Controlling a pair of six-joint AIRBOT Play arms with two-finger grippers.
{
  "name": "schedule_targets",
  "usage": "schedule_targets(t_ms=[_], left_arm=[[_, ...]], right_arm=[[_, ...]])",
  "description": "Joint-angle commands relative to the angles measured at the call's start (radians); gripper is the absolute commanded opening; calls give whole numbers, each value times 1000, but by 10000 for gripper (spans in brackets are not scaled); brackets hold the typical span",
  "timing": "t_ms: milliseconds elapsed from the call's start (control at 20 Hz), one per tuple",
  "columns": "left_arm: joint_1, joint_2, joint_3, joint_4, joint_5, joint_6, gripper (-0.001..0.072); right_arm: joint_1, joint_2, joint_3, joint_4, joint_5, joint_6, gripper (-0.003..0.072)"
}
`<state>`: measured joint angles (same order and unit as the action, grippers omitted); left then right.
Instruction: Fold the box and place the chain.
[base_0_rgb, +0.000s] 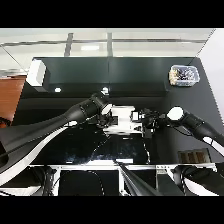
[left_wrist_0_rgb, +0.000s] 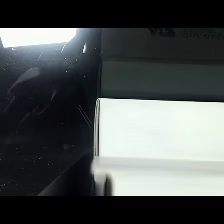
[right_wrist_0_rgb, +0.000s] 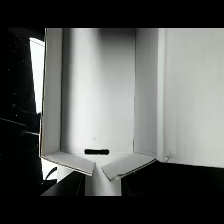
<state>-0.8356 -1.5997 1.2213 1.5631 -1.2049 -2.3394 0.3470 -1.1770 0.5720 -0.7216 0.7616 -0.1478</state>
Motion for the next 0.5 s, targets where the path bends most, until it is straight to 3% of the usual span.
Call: schedule_targets(t_ms=[0,300,450], left_arm=[[0,0,0,-1,1,1,25],[0,0,0,-9,18,1,25],[0,0,0,-11,20,1,25]], right_arm=[[5,0,0,59,19,2,236],[4,-45,0,291,19,1,237],[4,-75,0,321,19,2,238]])
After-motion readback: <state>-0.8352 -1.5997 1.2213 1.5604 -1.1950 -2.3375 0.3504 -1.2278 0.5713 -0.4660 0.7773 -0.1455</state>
